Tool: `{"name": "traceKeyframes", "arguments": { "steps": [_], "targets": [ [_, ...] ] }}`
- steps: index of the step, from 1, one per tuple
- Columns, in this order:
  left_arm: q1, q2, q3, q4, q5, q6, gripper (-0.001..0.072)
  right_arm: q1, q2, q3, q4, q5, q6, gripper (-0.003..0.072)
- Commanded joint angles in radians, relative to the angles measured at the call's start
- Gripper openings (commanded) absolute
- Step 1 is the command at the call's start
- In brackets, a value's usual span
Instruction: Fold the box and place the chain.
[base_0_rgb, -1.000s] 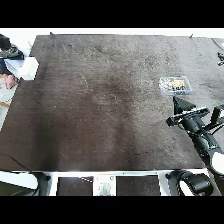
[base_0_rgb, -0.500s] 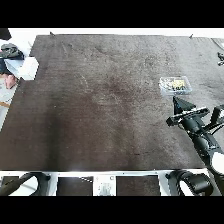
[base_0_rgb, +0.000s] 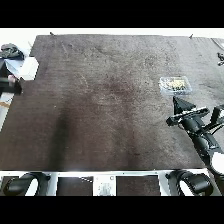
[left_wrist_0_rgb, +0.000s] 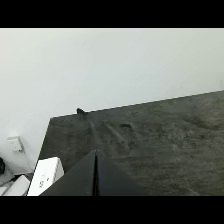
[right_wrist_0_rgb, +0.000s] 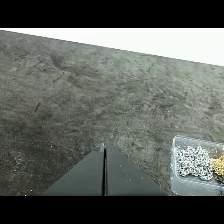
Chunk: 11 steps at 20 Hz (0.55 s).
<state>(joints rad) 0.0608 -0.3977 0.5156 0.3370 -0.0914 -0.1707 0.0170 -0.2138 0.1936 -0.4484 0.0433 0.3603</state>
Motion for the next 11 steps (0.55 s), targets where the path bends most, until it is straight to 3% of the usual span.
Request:
{"name": "traceKeyframes", "arguments": {
  "steps": [1, 5, 11],
  "targets": [
    [-0.018, 0.24, -0.193, -0.005, 0.058, -0.042, 0.0007, 0.001, 0.0, 0.0, 0.0, 0.0, 0.0, -0.0011],
    [-0.018, 0.303, -0.284, -0.005, 0.058, -0.042, 0.0011, 0.001, 0.0, 0.0, 0.0, 0.0, 0.0, -0.0011],
    [-0.018, 0.303, -0.308, -0.005, 0.024, -0.041, 0.0013, 0.001, 0.0, 0.0, 0.0, 0.0, 0.0, -0.0011]
  ]
}}
